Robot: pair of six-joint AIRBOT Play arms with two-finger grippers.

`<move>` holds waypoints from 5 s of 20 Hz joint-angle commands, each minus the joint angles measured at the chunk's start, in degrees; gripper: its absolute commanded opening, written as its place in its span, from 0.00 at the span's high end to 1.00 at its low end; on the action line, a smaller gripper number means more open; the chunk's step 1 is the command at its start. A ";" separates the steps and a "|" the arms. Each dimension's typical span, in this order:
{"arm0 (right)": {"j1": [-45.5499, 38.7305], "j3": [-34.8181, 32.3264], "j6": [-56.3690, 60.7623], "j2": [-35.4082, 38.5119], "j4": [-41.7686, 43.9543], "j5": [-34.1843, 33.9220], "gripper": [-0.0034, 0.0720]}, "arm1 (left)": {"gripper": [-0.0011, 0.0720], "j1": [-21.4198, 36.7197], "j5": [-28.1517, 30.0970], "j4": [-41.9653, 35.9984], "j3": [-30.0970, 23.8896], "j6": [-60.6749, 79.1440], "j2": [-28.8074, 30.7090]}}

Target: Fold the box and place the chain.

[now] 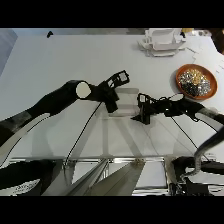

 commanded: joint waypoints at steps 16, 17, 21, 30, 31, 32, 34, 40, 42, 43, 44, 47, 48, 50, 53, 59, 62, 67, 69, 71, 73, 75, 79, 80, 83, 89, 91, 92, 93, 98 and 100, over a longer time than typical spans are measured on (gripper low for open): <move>-0.04 0.04 0.07 0.04 0.04 0.02 0.41 | 0.59 13.92 -3.72 -17.55 -14.78 45.20 2.60; -0.04 0.04 0.07 0.04 0.04 0.02 0.41 | 0.59 13.99 -3.50 -18.05 -14.78 45.24 2.05; -0.04 0.04 0.07 0.04 0.04 0.02 0.41 | 0.59 13.42 -3.23 -18.03 -14.75 45.24 -0.20; -0.04 0.04 0.07 0.04 0.04 0.02 0.41 | 0.59 12.94 -1.01 -19.93 -14.75 54.14 -1.42; -0.04 0.04 0.07 0.04 0.04 0.02 0.41 | 0.59 12.68 -0.98 -20.02 -14.75 54.14 -1.77; -0.04 0.04 0.07 0.04 0.04 0.02 0.41 | 0.58 12.35 -1.01 -20.26 -14.75 54.12 -1.97; -0.04 0.04 0.07 0.04 0.04 0.02 0.41 | 0.58 11.56 -1.01 -20.35 -14.75 54.27 -1.99; -0.04 0.04 0.07 0.04 0.04 0.02 0.41 | 0.59 10.12 -0.52 -21.64 -14.73 54.25 -2.01; -0.04 0.04 0.07 0.04 0.04 0.02 0.41 | 0.59 9.75 -0.24 -22.10 -14.73 54.25 -2.01; -0.04 0.04 0.07 0.04 0.04 0.02 0.41 | 0.59 9.73 -0.07 -22.62 -14.73 54.25 -2.01; -0.04 0.04 0.07 0.04 0.04 0.02 0.41 | 0.59 9.73 0.33 -23.08 -14.71 54.23 -2.01; -0.04 0.04 0.07 0.04 0.04 0.02 0.41 | 0.59 9.73 1.86 -23.26 -14.71 54.23 -2.01; -0.04 0.04 0.07 0.04 0.04 0.02 0.41 | 0.59 9.73 1.92 -23.28 -14.71 54.23 -2.01; -0.04 0.04 0.07 0.04 0.04 0.02 0.41 | 0.59 9.46 1.81 -23.32 -14.71 54.18 -2.01; -0.04 0.04 0.07 0.04 0.04 0.02 0.41 | 0.59 8.63 2.05 -25.03 -14.71 54.05 -2.01; -0.04 0.04 0.07 0.04 0.04 0.02 0.41 | 0.62 7.78 2.14 -25.83 -14.71 54.03 -2.01; -0.04 0.04 0.07 0.04 0.04 0.02 0.41 | 0.90 7.26 2.29 -27.21 -14.71 54.05 -2.01; -0.04 0.04 0.07 0.04 0.04 0.02 0.41 | 0.92 6.99 3.50 -27.80 -14.71 54.01 -2.01; -0.04 0.04 0.07 0.04 0.04 0.02 0.41 | 0.91 6.99 4.59 -27.78 -14.71 54.03 -2.51; -0.04 0.04 0.07 0.04 0.04 0.02 0.41 | 0.72 6.99 5.20 -27.78 -14.71 54.03 -3.08; -0.04 0.04 0.07 0.04 0.04 0.02 0.41 | 0.59 6.69 5.25 -27.85 -14.71 54.03 -3.26; -0.04 0.04 0.07 0.04 0.04 0.02 0.41 | 0.59 5.95 5.25 -28.39 -14.71 54.05 -3.26; -0.04 0.04 0.07 0.04 0.04 0.02 0.41 | 0.29 4.94 5.81 -28.81 -14.71 54.12 -3.28; -0.04 0.04 0.07 0.04 0.04 0.02 0.41 | 0.21 4.92 6.16 -28.81 -14.71 54.10 -3.28; -0.04 0.04 0.07 0.04 0.04 0.02 0.41 | 0.21 4.68 7.76 -28.81 -14.71 54.12 -3.30; -0.04 0.04 0.07 0.04 0.04 0.02 0.41 | 0.23 4.59 8.48 -28.79 -14.71 53.29 -2.99; -0.04 0.04 0.07 0.04 0.04 0.02 0.41 | 0.41 4.98 8.39 -28.37 -14.71 44.94 -1.36; -0.04 0.04 0.07 0.04 0.04 0.02 0.41 | 0.52 5.35 7.67 -27.30 -14.71 39.41 0.04; -0.04 0.04 0.07 0.04 0.04 0.02 0.41 | 0.60 5.99 6.03 -25.81 -14.71 33.16 1.75; -0.04 0.04 0.07 0.04 0.04 0.02 0.41 | 0.98 12.24 -6.23 -16.09 -14.71 10.97 10.29; -0.04 0.04 0.07 0.04 0.04 0.02 0.41 | 0.98 15.82 -9.11 -12.52 -14.71 0.90 12.96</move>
